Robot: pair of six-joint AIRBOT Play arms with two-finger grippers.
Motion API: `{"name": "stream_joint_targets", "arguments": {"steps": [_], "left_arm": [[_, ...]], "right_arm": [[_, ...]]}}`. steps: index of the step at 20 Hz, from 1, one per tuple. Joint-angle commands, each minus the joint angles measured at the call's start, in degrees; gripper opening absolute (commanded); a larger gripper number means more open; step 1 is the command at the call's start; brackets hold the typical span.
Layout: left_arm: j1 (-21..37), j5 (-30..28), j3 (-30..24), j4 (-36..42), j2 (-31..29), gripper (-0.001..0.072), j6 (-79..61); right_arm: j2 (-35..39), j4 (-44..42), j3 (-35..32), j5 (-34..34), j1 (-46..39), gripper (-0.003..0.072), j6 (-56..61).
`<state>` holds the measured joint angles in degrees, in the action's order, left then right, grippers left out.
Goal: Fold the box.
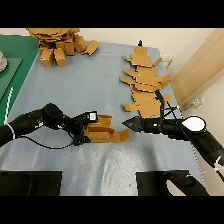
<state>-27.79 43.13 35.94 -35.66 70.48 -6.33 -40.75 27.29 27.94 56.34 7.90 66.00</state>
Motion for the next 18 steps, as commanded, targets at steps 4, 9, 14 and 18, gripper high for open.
{"name": "stream_joint_targets", "arguments": {"steps": [4, 9, 14, 18], "left_arm": [[-0.1, -10.3, -3.3, 9.0, -1.5, 0.0398, -8.5], [-0.1, -4.9, -3.3, 10.0, -1.1, 0.0397, -12.8], [-0.1, 0.5, -3.3, 11.7, 2.1, 0.0397, -17.7], [-0.1, 0.8, -3.3, 11.7, 2.1, 0.0397, -18.5]], "right_arm": [[0.0, 0.6, -1.0, -1.9, 0.0, 0.0006, 0.0], [0.0, 1.0, -1.0, -2.0, 0.0, 0.0007, 0.0], [0.0, 1.0, -1.0, -1.8, 0.0, 0.0006, 0.0], [0.0, 1.0, -1.0, -1.8, 0.0, 0.0007, 0.0]]}}
